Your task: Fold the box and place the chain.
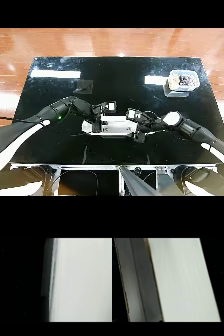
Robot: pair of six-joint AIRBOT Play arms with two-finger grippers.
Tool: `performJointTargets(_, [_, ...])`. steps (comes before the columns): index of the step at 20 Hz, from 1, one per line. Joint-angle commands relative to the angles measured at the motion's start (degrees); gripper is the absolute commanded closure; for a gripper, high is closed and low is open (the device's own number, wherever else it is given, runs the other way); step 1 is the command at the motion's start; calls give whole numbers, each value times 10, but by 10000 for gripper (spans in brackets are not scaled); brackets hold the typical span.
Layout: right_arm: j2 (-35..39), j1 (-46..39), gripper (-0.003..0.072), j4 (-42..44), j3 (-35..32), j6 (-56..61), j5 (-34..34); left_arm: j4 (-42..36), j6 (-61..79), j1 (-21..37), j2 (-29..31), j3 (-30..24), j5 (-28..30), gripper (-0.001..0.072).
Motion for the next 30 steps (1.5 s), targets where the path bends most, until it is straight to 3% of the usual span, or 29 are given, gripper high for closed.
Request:
performJointTargets(1, [12,0,-28,-9,1,30,9,2,-5,0,0,0,-1,690])
performJointTargets(30, [-27,10,-25,-21,0,-18,-38,1,-5,0,0,0,-2,690])
